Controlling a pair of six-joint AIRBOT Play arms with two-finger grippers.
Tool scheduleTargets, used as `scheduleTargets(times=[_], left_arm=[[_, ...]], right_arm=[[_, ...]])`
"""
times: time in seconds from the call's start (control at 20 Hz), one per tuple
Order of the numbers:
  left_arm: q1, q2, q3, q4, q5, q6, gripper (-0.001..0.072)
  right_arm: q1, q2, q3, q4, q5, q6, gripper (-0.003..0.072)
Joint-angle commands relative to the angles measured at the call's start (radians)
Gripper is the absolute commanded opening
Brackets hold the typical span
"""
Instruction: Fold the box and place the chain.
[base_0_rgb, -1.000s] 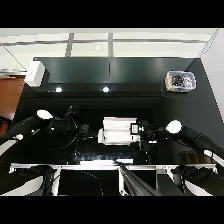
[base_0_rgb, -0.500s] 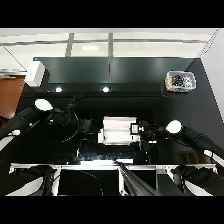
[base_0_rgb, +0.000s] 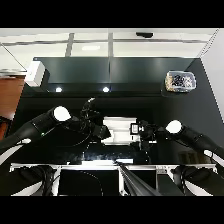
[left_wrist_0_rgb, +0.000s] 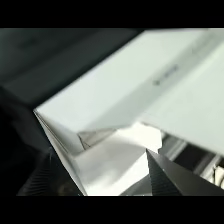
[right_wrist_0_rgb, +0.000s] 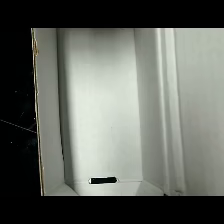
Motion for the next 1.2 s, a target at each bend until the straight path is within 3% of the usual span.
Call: scheduleTargets(times=[0.0, 0.25, 0.4, 0.5, 0.85, 1.15], left_arm=[[-0.029, 0.001, 0.008, 0.074, 0.032, -0.111, 0.0671], [-0.126, -0.014, 0.088, 0.326, 0.077, -0.335, 0.0671], [-0.134, -0.045, 0.117, 0.334, 0.055, -0.339, 0.0666], [-0.134, -0.048, 0.121, 0.334, 0.055, -0.339, 0.0594], [-0.137, -0.049, 0.122, 0.351, 0.047, -0.338, 0.0596], [-0.252, -0.074, 0.193, 0.640, -0.029, -0.634, 0.0596]], right_arm=[[0.001, 0.000, 0.000, 0.001, 0.000, 0.000, 0.0433], [0.001, 0.000, 0.000, 0.001, 0.000, 0.000, 0.0433], [0.001, 0.000, 0.000, 0.002, 0.000, 0.001, 0.0433], [0.001, 0.000, 0.000, 0.002, 0.001, 0.001, 0.0433], [0.001, 0.000, 0.000, 0.002, 0.000, 0.001, 0.0433], [0.001, 0.000, 0.000, 0.002, 0.000, 0.000, 0.0434]])
